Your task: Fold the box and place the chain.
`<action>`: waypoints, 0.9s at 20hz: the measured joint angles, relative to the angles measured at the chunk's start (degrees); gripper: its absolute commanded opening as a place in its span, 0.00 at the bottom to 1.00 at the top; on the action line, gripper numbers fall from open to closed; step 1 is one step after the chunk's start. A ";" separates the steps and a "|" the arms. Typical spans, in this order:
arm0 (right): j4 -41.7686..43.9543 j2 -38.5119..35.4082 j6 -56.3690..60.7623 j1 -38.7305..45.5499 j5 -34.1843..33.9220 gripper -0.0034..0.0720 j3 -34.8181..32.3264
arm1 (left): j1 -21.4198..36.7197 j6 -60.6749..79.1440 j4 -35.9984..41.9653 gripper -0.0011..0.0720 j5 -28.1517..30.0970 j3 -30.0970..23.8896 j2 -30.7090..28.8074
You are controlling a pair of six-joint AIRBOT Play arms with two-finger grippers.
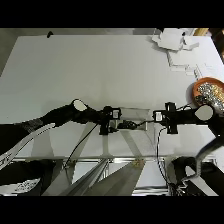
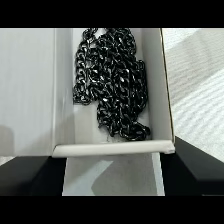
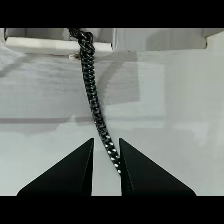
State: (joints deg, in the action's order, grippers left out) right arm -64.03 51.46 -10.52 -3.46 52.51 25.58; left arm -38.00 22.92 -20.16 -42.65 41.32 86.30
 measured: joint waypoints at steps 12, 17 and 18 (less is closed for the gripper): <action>-3.50 6.64 0.02 -0.17 -2.21 0.28 0.00 | 0.00 0.00 -0.02 0.36 0.00 0.00 0.00; -3.65 8.26 -0.22 -0.15 -2.38 0.28 0.00 | 0.00 0.00 0.00 0.36 0.00 0.00 0.00; -3.65 8.37 -0.22 -0.15 -2.45 0.25 0.00 | 0.00 -0.02 0.00 0.36 0.00 0.00 0.00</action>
State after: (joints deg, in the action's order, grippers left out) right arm -67.68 59.83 -10.74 -3.62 50.06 25.58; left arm -38.00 22.90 -20.16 -42.65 41.32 86.30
